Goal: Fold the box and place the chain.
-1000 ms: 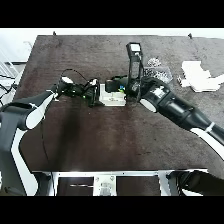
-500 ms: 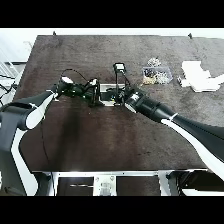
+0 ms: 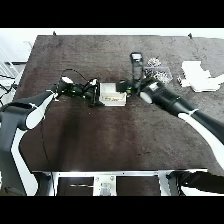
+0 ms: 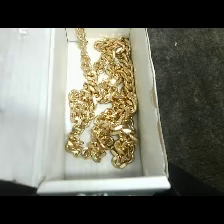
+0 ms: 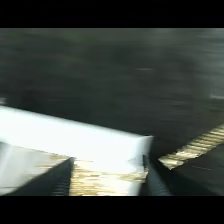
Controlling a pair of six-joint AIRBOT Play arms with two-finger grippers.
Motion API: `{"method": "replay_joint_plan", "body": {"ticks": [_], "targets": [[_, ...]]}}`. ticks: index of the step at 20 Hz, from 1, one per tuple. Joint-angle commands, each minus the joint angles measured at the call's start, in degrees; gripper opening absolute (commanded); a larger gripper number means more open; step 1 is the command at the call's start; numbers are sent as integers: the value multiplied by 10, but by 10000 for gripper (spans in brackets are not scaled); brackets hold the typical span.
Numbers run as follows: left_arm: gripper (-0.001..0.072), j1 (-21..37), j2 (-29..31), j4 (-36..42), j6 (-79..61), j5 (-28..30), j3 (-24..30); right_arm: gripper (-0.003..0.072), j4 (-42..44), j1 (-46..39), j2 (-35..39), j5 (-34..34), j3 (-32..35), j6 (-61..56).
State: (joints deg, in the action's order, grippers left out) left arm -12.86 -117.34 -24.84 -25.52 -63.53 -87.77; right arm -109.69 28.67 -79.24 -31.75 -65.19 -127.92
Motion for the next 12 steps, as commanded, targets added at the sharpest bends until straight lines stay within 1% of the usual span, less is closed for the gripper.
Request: {"method": "replay_joint_plan", "body": {"ticks": [1,4,6,7,8,12], "targets": [[491,0,0,0,0,0,0,570,1,-104,10,-14,23,26],[491,0,0,0,0,0,0,571,63,-196,-45,86,30,32],[490,0,0,0,0,0,0,570,130,-226,-92,158,24,68],[491,0,0,0,0,0,0,570,158,-229,-113,180,17,87],[491,0,0,0,0,0,0,570,178,-231,-134,194,6,101],[490,0,0,0,0,0,0,570,284,-222,-219,195,-54,169]]}}
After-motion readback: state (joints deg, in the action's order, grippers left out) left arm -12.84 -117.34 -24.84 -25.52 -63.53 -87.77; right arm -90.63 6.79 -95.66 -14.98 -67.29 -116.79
